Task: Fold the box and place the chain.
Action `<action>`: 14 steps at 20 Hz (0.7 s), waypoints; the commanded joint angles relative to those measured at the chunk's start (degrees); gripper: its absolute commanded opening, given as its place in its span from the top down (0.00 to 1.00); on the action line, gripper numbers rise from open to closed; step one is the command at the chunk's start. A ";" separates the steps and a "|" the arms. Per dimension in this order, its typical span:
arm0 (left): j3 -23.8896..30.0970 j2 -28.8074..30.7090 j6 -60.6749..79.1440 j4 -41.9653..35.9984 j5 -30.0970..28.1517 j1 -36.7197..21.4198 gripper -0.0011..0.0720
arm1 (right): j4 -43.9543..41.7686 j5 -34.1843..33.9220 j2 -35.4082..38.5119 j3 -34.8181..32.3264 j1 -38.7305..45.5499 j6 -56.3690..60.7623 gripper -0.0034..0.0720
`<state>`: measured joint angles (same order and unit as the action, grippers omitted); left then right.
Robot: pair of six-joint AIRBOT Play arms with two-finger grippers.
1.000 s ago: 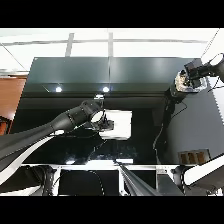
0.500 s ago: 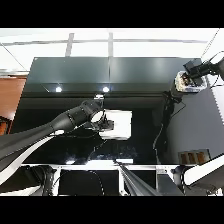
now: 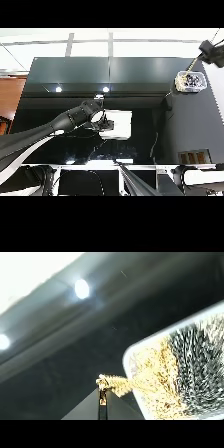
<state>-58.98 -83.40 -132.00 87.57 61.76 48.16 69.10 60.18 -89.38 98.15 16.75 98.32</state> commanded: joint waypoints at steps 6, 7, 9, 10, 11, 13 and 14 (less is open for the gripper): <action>-0.04 -0.02 0.02 0.00 0.00 0.02 0.94 | -4.17 0.02 22.73 0.48 0.00 -12.76 0.94; -0.04 -0.02 0.00 0.00 0.00 0.02 0.94 | -5.60 0.00 24.59 1.14 -0.04 -13.97 0.94; -0.04 -0.02 0.00 0.00 0.00 0.02 0.94 | -7.23 -0.11 27.63 3.74 -0.09 -14.82 0.94; -0.04 -0.02 0.00 0.00 0.00 0.02 0.94 | -8.00 -0.63 28.76 5.33 -0.09 -15.04 0.94; -0.04 -0.02 0.00 0.00 0.00 0.02 0.94 | -8.55 -1.14 29.53 7.08 -0.09 -15.06 0.94; -0.04 -0.02 0.00 0.00 0.00 0.00 0.94 | -11.17 -0.90 29.83 10.80 -0.09 -15.08 0.94; -0.04 -0.02 0.00 0.00 0.00 0.02 0.94 | -13.33 -0.48 29.90 11.96 -0.09 -15.61 0.94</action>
